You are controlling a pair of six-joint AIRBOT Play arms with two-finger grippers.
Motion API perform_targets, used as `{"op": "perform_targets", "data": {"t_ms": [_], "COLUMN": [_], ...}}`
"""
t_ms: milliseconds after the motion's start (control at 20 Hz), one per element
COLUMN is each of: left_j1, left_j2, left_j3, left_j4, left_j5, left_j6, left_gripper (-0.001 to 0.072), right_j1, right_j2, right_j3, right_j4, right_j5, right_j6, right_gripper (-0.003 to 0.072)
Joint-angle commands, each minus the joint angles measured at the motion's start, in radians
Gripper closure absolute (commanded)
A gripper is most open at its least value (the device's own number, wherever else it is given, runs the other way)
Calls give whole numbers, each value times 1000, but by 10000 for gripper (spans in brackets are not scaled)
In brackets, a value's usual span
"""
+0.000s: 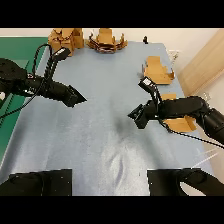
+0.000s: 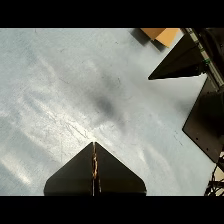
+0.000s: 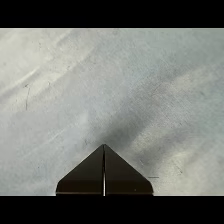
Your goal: Fold the box.
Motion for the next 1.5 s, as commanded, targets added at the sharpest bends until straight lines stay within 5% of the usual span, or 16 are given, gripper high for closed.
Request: {"op": "perform_targets", "data": {"t_ms": [0,150,350,550,900,950,1000,1150,1300,1450], "left_j1": [-1,-1,-1,0,-1,-1,-2,-8,-8,-8], "left_j2": [1,1,1,1,0,1,1,1,1,0], "left_j3": [0,0,0,0,0,0,0,0,0,0], "left_j4": [0,0,0,0,-60,-96,-131,-187,-188,-186], "left_j5": [0,0,0,132,163,151,146,156,148,158], "left_j6": [0,0,0,436,442,408,366,306,304,306], "left_gripper": [697,697,697,696,696,697,697,697,697,697], "right_j1": [0,0,0,0,0,-12,-42,-226,-473,-679], "right_j2": [-1,0,0,-1,0,0,3,47,46,-38], "right_j3": [0,0,0,0,2,16,48,240,412,435], "right_j4": [1,9,79,80,79,63,6,-453,-906,-876], "right_j5": [-35,-38,-52,-52,-116,-137,-180,-389,-556,-549], "right_j6": [37,56,327,552,762,798,821,930,754,656], "right_gripper": [678,678,678,678,677,637,522,173,142,142]}}
